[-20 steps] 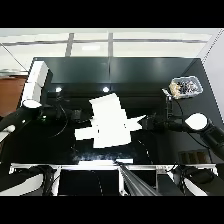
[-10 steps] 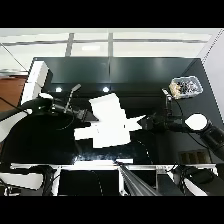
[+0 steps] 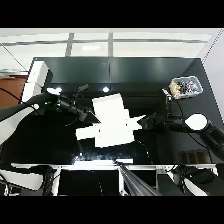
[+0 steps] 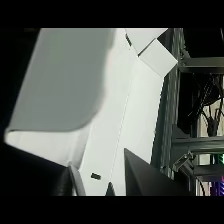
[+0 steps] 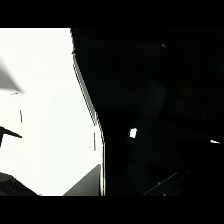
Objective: Fold the box and place the chain.
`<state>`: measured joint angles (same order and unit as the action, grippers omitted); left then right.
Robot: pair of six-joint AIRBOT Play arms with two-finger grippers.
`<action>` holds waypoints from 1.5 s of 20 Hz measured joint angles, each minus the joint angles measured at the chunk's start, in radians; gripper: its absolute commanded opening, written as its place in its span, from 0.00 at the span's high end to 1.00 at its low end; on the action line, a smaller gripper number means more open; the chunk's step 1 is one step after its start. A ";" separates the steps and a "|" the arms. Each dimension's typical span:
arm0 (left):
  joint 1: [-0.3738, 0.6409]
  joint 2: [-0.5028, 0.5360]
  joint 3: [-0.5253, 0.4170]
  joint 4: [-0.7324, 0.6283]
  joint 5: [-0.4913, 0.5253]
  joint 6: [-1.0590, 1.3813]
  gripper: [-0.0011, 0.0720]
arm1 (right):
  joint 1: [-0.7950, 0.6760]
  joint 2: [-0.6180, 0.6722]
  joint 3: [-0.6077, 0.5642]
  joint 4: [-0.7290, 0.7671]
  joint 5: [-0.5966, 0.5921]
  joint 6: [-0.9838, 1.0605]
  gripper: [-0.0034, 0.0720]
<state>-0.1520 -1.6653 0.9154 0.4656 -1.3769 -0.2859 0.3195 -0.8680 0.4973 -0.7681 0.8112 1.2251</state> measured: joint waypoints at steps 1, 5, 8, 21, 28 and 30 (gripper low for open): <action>-0.002 0.000 0.002 0.002 0.000 0.003 0.63 | 0.000 0.000 0.000 0.000 0.000 0.000 0.93; -0.005 -0.002 0.006 0.006 -0.011 0.014 0.63 | 0.000 0.000 0.000 -0.002 -0.004 0.000 0.93; -0.013 -0.002 0.008 0.010 -0.014 0.017 0.62 | 0.000 0.000 0.000 -0.003 -0.007 0.000 0.93; -0.040 -0.002 0.010 0.095 0.019 0.017 0.94 | 0.000 0.000 0.000 -0.013 -0.013 0.000 0.20; -0.041 0.003 0.017 0.104 0.021 0.032 0.95 | -0.060 0.013 0.022 -0.018 0.031 -0.032 0.20; -0.049 0.032 0.023 0.113 0.037 0.053 0.95 | -0.091 0.026 0.052 -0.022 0.071 -0.090 0.20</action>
